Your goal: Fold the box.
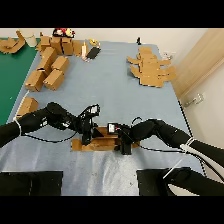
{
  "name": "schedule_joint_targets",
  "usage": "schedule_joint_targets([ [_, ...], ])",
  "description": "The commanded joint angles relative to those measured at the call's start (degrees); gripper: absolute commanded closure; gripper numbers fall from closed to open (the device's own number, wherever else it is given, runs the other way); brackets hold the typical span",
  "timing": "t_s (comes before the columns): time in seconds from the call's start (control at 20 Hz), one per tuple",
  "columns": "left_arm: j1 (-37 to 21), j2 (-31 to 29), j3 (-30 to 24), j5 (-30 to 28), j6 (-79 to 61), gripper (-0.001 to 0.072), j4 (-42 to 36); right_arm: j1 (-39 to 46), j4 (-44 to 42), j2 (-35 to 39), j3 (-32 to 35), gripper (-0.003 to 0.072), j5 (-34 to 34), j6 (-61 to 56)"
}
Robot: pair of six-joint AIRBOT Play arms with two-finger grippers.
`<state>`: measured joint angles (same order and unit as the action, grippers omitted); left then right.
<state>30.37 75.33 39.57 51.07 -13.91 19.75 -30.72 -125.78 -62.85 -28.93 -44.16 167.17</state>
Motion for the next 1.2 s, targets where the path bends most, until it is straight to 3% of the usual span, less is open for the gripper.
schedule_joint_targets([
  [0.0, -0.02, 0.04, 0.00, -0.02, 0.00, 0.0698, 0.00, 0.00, 0.00, -0.04, 0.02, 0.0271, -0.28, -0.04],
  [1.1, -0.11, 0.04, 0.02, -1.88, 0.20, 0.0696, -3.87, 0.00, 0.02, -0.04, 0.02, 0.0270, -0.31, -0.07],
  [1.15, -0.09, 0.04, 0.02, -2.36, 0.74, 0.0641, -3.89, 0.00, 0.02, -0.04, 0.02, 0.0271, -0.31, -0.07],
])
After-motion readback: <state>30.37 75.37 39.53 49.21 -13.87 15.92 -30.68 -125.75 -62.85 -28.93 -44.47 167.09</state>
